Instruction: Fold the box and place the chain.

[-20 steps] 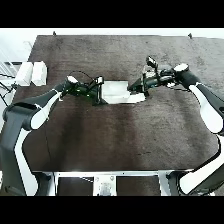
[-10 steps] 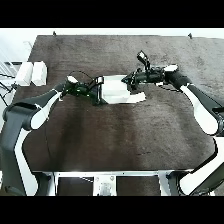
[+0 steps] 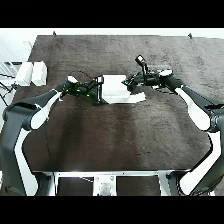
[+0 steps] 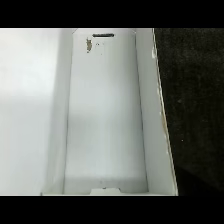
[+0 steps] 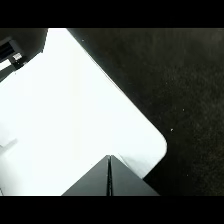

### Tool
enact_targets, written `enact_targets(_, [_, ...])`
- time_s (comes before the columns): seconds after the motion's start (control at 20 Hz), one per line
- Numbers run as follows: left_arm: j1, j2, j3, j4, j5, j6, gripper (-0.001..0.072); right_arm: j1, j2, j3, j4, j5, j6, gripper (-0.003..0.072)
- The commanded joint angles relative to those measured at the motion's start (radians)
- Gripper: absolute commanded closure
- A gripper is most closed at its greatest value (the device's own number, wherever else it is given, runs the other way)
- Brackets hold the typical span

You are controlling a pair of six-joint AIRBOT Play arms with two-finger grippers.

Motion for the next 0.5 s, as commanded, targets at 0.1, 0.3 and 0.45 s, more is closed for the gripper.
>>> enact_targets(0.1, [-0.001,0.001,0.000,0.001,0.001,0.002,0.0239,0.001,-0.007,0.000,-0.002,-0.004,0.009,0.0673])
enact_targets(0.3, [-0.001,0.001,0.000,0.001,0.002,0.002,0.0239,0.000,-0.002,0.020,-0.002,0.072,0.009,0.0604])
enact_targets(0.45, [-0.001,0.000,0.000,0.001,0.001,0.002,0.0239,-0.006,0.048,0.026,-0.040,0.113,0.008,0.0513])
